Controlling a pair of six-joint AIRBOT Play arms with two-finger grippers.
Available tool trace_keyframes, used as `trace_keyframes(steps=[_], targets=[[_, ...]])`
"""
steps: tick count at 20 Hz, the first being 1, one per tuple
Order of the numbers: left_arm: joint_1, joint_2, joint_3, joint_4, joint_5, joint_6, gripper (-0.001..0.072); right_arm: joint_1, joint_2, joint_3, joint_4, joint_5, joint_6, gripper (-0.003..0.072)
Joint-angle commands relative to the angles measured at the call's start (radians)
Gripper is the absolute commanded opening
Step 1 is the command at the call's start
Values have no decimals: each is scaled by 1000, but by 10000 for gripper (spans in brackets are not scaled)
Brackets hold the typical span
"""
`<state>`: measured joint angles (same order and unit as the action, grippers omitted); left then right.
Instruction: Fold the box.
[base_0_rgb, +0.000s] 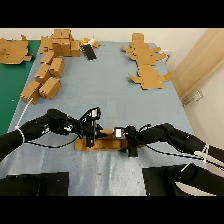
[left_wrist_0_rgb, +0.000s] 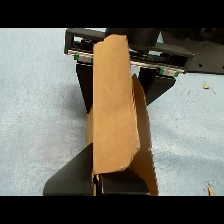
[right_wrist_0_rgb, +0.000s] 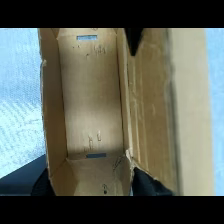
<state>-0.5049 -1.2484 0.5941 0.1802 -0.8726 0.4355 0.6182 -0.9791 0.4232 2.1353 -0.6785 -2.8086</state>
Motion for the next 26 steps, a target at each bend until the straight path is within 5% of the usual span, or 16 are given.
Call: trace_keyframes(steps=[1, 24, 25, 26], targets=[[0, 0, 1, 0, 0, 0, 14, 1, 0, -1, 0, -4, 0, 595], [0, 0, 1, 2, 0, -67, 16, 1, 0, -1, 0, -5, 0, 595], [0, 0, 1, 2, 0, -67, 36, 1, 0, -1, 0, -5, 0, 596], [0, 0, 1, 0, 8, -68, 304, 1, 0, -1, 0, -5, 0, 595]])
